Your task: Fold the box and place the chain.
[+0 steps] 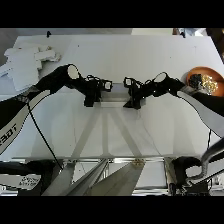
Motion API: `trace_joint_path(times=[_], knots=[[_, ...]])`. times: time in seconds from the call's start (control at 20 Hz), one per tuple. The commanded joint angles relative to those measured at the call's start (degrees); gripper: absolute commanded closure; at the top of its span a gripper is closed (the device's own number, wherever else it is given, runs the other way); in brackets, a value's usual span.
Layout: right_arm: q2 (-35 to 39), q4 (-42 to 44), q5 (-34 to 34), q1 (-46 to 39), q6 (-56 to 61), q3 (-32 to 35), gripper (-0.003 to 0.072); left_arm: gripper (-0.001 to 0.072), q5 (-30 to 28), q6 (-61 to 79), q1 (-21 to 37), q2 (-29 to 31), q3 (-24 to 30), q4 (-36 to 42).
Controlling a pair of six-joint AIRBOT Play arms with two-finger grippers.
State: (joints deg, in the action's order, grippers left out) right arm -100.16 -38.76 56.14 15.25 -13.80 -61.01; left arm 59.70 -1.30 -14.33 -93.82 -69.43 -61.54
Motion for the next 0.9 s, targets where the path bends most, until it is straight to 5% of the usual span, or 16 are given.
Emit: trace_joint_path(times=[0.0,0.5,0.7,0.85], knots=[[0.0,0.0,0.0,0.0,0.0,0.0,0.0288,0.0572,-0.5,-2.2,0.0,0.0,0.0,-0.1],[0.0,0.0,0.0,0.0,0.0,0.0,0.0288,0.0571,-2.0,-4.8,0.0,0.0,0.0,0.9],[0.0,0.0,0.0,0.0,0.0,0.0,0.0288,0.0418,-1.7,-4.8,0.1,0.0,0.0,2.3],[0.0,0.0,0.0,0.0,0.0,0.0,0.0288,0.0408,-0.7,-4.8,0.1,0.0,0.0,3.0]])
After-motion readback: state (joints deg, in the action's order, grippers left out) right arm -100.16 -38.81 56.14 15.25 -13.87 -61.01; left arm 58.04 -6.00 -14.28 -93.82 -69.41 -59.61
